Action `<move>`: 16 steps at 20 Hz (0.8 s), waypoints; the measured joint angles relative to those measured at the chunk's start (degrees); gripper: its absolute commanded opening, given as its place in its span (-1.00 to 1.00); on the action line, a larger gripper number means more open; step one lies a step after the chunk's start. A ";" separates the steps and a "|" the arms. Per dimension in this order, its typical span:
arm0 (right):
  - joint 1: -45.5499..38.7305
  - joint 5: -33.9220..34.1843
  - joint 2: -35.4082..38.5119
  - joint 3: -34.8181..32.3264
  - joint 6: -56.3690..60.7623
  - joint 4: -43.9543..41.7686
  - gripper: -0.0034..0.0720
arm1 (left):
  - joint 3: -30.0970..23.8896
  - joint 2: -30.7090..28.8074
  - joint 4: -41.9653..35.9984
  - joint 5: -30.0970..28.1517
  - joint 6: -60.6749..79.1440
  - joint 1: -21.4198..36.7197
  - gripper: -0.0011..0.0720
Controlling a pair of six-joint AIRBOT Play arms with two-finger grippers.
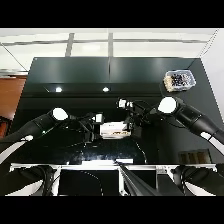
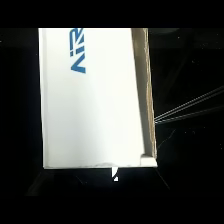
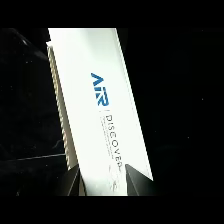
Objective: Fold the box and place the chain.
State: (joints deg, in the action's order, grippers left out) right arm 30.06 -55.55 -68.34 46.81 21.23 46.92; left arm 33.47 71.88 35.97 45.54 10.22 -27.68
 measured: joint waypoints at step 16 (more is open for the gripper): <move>2.95 3.26 -1.62 0.00 0.00 0.26 0.40 | 0.00 0.00 0.00 0.11 0.04 0.00 -0.37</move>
State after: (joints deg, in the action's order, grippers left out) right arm 33.01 -52.29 -69.95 46.81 21.23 47.18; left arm 33.47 71.88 35.97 45.65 10.26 -27.68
